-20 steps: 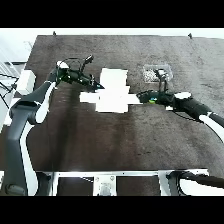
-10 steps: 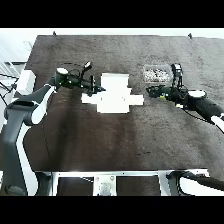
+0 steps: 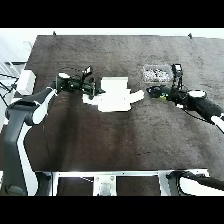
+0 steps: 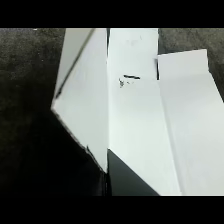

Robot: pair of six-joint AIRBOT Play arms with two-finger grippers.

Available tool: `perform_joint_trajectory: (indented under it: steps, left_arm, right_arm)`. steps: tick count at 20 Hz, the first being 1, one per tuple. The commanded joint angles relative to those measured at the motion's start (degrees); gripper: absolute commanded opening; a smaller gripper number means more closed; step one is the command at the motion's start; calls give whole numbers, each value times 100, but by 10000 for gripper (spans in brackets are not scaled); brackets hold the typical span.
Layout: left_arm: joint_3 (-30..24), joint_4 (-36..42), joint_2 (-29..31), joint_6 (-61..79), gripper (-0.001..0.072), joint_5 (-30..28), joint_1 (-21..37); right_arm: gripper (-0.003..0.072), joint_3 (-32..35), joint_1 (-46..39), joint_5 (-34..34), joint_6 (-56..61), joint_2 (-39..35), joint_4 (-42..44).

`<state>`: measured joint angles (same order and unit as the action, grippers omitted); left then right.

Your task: Fold the box and place the chain.

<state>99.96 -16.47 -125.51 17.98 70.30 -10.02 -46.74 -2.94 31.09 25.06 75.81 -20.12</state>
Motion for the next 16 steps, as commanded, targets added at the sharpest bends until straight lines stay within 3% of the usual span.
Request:
perform_joint_trajectory:
  steps: [1, 6, 10, 12, 14, 16]
  left_arm:
    - [-26, -155, -28, 247, 16, -74, -66]
    - [-26, -164, -26, 243, 19, -83, -63]
    - [-26, -162, -26, 149, 19, -61, -63]
    - [-26, -162, -26, 153, 20, -26, -63]
    - [-26, -160, -26, 155, 20, -35, -63]
    - [-24, -153, -26, 155, 20, -48, -63]
  right_arm:
    - [315, 55, 0, -2, -4, 4, 0]
    - [315, 125, -2, -4, -50, 4, -26]
    - [317, 114, -2, -2, -756, -24, -22]
    - [443, 114, 4, 4, -1154, -170, -24]
    - [448, 114, 79, 136, -1668, -496, -24]
    - [513, 114, 223, 369, -2350, -839, -24]
